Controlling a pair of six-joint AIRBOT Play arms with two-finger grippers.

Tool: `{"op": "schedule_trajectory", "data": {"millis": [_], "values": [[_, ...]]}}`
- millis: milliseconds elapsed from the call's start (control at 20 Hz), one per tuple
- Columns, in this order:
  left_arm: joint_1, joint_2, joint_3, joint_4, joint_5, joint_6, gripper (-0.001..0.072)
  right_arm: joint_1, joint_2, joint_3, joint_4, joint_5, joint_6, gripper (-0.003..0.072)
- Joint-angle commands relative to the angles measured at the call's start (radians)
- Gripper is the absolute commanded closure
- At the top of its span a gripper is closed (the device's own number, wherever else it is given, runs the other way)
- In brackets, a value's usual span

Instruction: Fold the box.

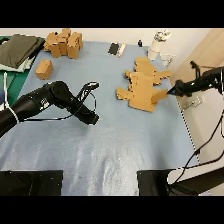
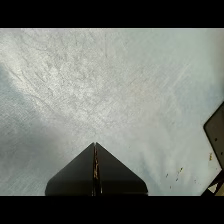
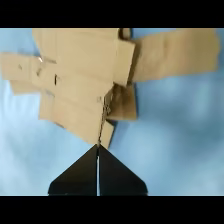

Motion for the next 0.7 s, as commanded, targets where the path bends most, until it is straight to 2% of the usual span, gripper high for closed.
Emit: {"op": "schedule_trajectory", "data": {"millis": [0,100,250,400,500,550,600,650], "values": [[0.001,0.000,0.000,-0.004,-0.024,0.028,0.0697,0.064,0.183,-0.301,-0.042,0.047,0.064,0.0686],[0.002,0.000,0.000,-0.004,-0.046,0.047,0.0697,0.105,0.295,-0.447,-0.095,0.069,0.119,0.0686],[0.003,0.000,0.000,-0.002,-0.074,0.076,0.0696,0.166,0.455,-0.602,-0.214,0.032,0.215,0.0686],[0.003,0.000,0.000,-0.002,-0.096,0.126,0.0697,0.216,0.608,-0.721,-0.230,0.015,0.251,0.0686],[0.003,0.000,0.000,-0.002,-0.098,0.137,0.0697,0.250,0.669,-0.792,-0.224,0.049,0.263,0.0680],[0.003,0.000,0.000,-0.002,-0.099,0.148,0.0697,0.262,0.680,-0.819,-0.223,0.076,0.280,0.0594],[0.003,0.000,0.000,-0.002,-0.097,0.150,0.0697,0.264,0.680,-0.840,-0.222,0.109,0.304,0.0409],[0.003,0.000,0.000,-0.002,-0.097,0.150,0.0697,0.264,0.672,-0.854,-0.222,0.137,0.319,0.0377]]}}
